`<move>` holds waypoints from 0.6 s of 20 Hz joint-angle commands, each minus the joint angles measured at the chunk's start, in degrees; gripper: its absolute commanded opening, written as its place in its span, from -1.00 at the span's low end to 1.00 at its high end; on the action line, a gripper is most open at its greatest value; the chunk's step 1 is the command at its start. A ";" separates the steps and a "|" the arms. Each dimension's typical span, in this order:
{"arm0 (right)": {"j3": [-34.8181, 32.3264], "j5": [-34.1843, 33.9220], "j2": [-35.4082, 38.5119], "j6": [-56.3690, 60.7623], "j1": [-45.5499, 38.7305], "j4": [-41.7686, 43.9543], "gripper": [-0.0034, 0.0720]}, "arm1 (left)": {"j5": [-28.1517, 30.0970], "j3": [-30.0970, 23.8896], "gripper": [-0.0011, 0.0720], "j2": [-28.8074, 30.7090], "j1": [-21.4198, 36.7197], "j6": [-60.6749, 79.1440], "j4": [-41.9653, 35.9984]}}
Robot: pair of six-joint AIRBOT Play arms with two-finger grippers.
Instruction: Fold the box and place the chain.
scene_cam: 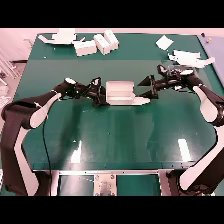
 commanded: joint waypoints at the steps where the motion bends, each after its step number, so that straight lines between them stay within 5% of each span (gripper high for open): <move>1: 0.11 7.78 1.11 2.56 -1.60 4.63 0.96 | 0.22 0.04 0.42 0.04 0.04 -0.04 -0.13; 2: 0.09 12.20 1.09 2.56 -1.51 7.91 0.79 | 0.24 0.04 0.42 0.04 0.04 -0.04 -0.13; 4: 0.09 19.69 1.11 5.88 -1.07 15.58 -0.88 | 0.24 0.04 0.42 0.04 0.04 -0.04 -0.13; 7: 0.11 17.88 1.22 15.17 0.37 22.58 -0.88 | 0.22 0.04 0.42 0.04 0.04 -0.04 -0.13; 12: 0.11 3.76 1.27 19.74 6.32 13.44 -0.89 | 0.22 0.04 0.42 0.04 0.04 -0.04 -0.13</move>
